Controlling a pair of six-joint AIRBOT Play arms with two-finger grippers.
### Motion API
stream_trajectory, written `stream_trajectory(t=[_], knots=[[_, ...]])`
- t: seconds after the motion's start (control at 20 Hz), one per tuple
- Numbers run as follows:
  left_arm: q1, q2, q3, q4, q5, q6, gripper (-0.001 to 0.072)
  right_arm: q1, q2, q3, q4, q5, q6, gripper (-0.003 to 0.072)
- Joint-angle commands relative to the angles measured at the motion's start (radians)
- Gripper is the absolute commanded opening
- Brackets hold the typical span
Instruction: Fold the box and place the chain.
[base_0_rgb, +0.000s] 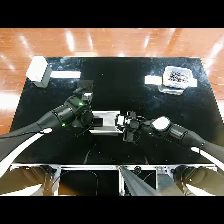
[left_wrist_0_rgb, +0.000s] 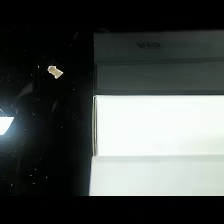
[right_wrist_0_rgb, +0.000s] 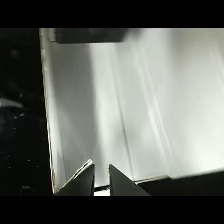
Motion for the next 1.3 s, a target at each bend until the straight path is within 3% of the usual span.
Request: stream_trajectory(t=[0.0,0.4,0.7,0.85,1.05,1.15,1.2,1.25], knots=[[-0.001,0.0,0.0,0.0,0.003,0.004,0.0023,-0.018,0.018,0.001,0.003,0.034,0.041,0.0128],[-0.001,0.0,0.0,-0.003,0.003,0.003,0.0023,-0.018,0.117,0.001,0.009,-0.006,0.06,0.0128],[-0.001,0.0,0.0,-0.003,0.002,0.004,0.0023,-0.079,0.211,0.001,0.0,-0.053,0.353,0.0128],[-0.001,0.0,0.0,-0.003,-0.003,0.004,0.0024,-0.196,0.228,0.001,-0.012,0.074,0.696,0.0128],[-0.001,0.0,0.0,-0.003,-0.022,0.004,0.0023,-0.408,0.228,0.001,-0.145,0.379,1.157,0.0127],[-0.001,-0.001,0.0,-0.003,-0.033,0.004,0.0023,-0.519,0.228,0.001,-0.217,0.507,1.211,0.0113],[-0.001,-0.002,0.0,-0.003,-0.035,0.004,0.0023,-0.571,0.228,0.001,-0.244,0.55,1.222,0.003],[-0.001,-0.002,0.0,-0.003,-0.035,0.004,0.0023,-0.615,0.228,0.001,-0.272,0.573,1.274,0.0029]])
